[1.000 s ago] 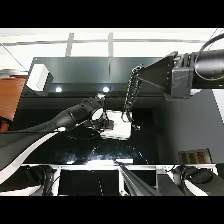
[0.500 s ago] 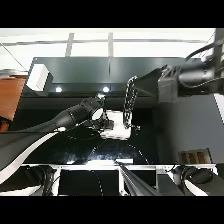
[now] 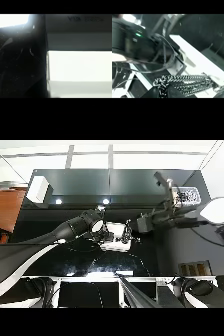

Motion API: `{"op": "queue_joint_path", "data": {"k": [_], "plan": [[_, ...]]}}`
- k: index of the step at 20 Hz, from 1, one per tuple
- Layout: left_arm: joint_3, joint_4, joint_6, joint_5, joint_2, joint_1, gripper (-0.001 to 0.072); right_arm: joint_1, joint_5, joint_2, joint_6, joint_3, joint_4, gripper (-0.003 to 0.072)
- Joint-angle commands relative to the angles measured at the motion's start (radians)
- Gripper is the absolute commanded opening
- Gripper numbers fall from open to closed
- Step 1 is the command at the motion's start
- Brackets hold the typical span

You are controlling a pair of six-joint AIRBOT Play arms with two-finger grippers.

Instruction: Fold the box and place the chain.

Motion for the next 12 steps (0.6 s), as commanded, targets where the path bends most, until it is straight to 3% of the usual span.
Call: {"op": "queue_joint_path", "data": {"k": [1,3,4,5,6,9,12], "plan": [[0.000,0.000,0.000,0.000,-0.001,0.000,0.0031,0.040,-0.113,-0.002,0.000,-0.114,0.045,0.0022],[0.000,0.000,0.000,0.000,-0.001,0.000,0.0031,0.082,-0.165,-0.005,0.001,-0.126,0.044,0.0022],[0.000,0.000,0.000,0.001,-0.001,0.000,0.0031,0.091,-0.177,-0.008,0.009,-0.126,0.043,0.0069],[0.000,0.000,0.000,0.001,-0.001,0.000,0.0031,0.089,-0.176,-0.008,0.025,-0.125,0.043,0.0396],[0.000,0.000,0.000,0.001,-0.001,0.000,0.0031,0.071,-0.161,-0.007,0.026,-0.122,0.035,0.0615],[0.000,0.000,0.000,0.000,-0.001,0.000,0.0031,-0.053,-0.040,-0.005,0.014,-0.117,-0.033,0.0623],[0.000,0.000,0.000,0.000,-0.001,0.000,0.0031,-0.178,0.057,-0.005,-0.048,-0.121,-0.315,0.0624]]}}
